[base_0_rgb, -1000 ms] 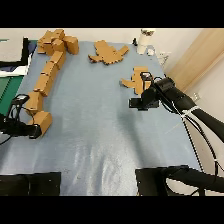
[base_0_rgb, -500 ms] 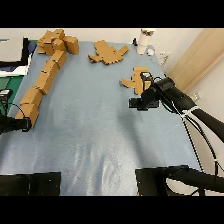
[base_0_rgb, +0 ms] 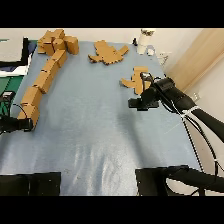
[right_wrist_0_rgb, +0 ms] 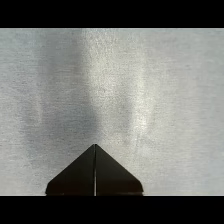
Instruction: Fold the box.
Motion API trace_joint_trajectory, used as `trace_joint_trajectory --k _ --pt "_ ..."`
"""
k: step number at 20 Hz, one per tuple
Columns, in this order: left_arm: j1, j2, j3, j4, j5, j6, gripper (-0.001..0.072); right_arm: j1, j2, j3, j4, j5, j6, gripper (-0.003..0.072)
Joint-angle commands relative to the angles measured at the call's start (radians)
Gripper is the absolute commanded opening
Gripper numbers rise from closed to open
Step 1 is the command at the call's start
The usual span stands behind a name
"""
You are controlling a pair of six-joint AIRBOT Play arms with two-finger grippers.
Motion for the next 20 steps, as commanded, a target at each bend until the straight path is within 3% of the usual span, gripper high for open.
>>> trace_joint_trajectory --k 1,7,8,12,15,20 --pt "0.001 -0.055 0.0 0.0 -0.018 -0.001 0.0528 0.0 0.0 0.001 0.011 -0.002 0.0 0.0006" --pt "0.001 -0.076 0.0 0.006 -0.043 0.001 0.0555 0.0 0.0 0.001 0.013 -0.002 0.0 0.0006" --pt "0.001 -0.076 0.0 0.007 -0.043 0.0 0.0699 0.0 0.0 0.001 0.014 -0.002 0.0 0.0006" --pt "0.003 -0.076 0.0 0.011 -0.108 0.001 0.0701 0.0 0.0 0.001 0.027 -0.004 0.0 0.0006" --pt "0.002 -0.074 0.027 0.011 -0.224 0.001 0.07 0.0 0.0 0.001 0.027 -0.005 0.0 0.0006" --pt "0.002 -0.074 0.12 0.002 -0.542 -0.053 0.07 0.0 0.0 0.001 0.028 -0.005 0.0 0.0006"
